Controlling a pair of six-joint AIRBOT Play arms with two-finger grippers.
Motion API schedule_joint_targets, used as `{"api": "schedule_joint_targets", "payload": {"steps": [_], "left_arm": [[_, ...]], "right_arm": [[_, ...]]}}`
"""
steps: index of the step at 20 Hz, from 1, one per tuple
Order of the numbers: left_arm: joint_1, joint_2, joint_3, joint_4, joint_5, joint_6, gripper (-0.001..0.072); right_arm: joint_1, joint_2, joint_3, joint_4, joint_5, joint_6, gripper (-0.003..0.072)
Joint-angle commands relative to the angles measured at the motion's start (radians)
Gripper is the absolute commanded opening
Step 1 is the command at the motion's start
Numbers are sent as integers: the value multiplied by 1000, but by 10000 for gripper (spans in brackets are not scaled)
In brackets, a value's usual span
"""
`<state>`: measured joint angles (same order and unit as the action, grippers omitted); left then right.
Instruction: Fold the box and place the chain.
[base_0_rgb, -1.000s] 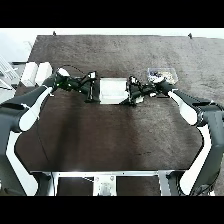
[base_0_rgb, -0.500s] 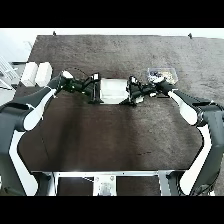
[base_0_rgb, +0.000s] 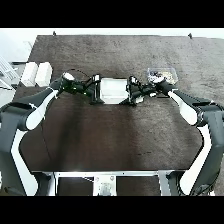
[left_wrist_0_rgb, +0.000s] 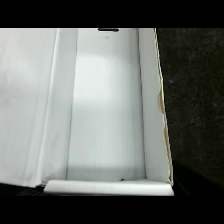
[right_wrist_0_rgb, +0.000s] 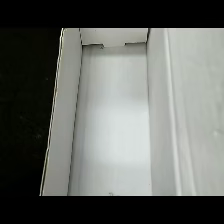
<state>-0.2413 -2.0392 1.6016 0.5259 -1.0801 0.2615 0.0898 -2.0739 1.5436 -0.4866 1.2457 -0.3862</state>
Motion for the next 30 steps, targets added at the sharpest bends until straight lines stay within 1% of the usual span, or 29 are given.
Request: {"api": "schedule_joint_targets", "payload": {"steps": [1, 12, 22, 30], "left_arm": [[0, -6, 0, -19, 13, 19, 720], [0, -23, 0, -81, 19, 55, 720], [0, -34, 0, -97, 17, 61, 720], [-20, -38, 1, -103, 33, 77, 720]], "right_arm": [[1, 1, 0, 0, 1, 0, 590], [1, 1, 0, 0, 1, 0, 590], [1, 1, 0, 0, 1, 0, 590], [0, 1, 0, 0, 1, 0, 590]]}}
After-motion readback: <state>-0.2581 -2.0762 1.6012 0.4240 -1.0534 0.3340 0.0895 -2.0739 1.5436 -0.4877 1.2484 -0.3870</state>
